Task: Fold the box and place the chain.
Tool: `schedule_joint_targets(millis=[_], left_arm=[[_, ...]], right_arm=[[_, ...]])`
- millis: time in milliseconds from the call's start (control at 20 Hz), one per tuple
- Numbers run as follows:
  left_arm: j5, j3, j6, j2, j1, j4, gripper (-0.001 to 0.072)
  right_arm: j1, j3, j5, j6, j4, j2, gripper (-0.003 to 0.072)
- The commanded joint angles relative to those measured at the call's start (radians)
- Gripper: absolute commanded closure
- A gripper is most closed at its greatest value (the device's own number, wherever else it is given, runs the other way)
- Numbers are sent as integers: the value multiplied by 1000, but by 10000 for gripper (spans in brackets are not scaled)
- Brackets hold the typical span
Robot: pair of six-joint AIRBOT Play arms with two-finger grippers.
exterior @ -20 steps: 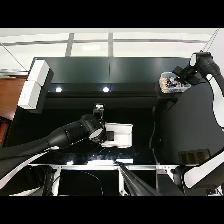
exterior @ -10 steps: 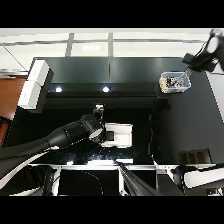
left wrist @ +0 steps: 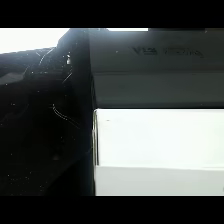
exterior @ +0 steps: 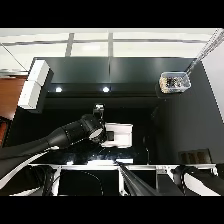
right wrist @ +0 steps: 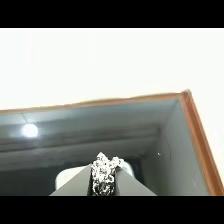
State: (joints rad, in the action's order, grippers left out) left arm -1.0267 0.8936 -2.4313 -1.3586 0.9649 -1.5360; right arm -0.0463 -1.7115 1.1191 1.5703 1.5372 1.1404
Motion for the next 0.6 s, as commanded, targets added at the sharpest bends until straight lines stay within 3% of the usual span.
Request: schedule_joint_targets(millis=[0,150,350,550], left_arm=[[-3,0,0,0,0,0,680],[-2,-1,0,0,0,0,680],[-2,-1,0,0,0,0,680],[-2,-1,0,0,0,0,680]], right_arm=[[5,0,203,-122,-196,-117,676],[8,57,365,-154,-369,-167,675],[95,352,428,-166,-469,-276,675],[220,599,418,-169,-633,-317,675]])
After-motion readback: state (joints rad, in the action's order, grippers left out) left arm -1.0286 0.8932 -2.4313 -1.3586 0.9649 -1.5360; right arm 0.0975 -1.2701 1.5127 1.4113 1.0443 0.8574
